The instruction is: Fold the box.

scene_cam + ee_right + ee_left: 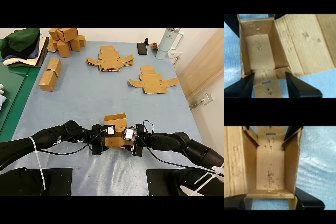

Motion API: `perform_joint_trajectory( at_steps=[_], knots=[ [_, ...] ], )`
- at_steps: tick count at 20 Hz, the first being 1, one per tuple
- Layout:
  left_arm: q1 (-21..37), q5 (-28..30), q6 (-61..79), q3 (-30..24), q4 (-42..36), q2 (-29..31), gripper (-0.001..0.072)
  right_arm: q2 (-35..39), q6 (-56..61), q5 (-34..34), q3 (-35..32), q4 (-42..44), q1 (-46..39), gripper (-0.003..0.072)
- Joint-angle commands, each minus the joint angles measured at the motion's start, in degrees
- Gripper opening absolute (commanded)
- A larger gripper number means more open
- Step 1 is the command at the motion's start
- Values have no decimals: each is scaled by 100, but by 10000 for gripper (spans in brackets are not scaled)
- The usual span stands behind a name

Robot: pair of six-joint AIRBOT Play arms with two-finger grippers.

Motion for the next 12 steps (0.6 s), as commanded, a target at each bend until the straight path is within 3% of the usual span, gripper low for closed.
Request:
perform_joint_trajectory(
  at_steps=[1, 2, 3, 4, 5, 6, 7, 12],
  knots=[
    [0, 2, 2, 0, 0, 2, 485, -55, 20, -20, -4, -28, 9, 616],
    [0, 2, 2, 0, 2, 0, 486, -20, 37, -103, -4, -33, -4, 529],
    [0, 2, 2, 0, 0, 0, 486, 81, 205, -273, 9, -120, -31, 347],
    [0, 2, 2, 0, 0, 0, 485, 214, 638, -494, 57, -358, -50, 277],
    [0, 2, 2, 0, 2, 0, 486, 385, 1449, -721, 131, -745, -52, 235],
    [0, 2, 2, 0, 0, 0, 485, 616, 2623, -1025, 249, -1381, -52, 92],
    [0, 2, 2, 0, 2, 0, 486, 863, 3919, -1342, 382, -2116, -52, 13],
    [0, 2, 2, 0, 2, 2, 486, 1849, 8835, -2894, 699, -5475, -197, 9]
  ],
)
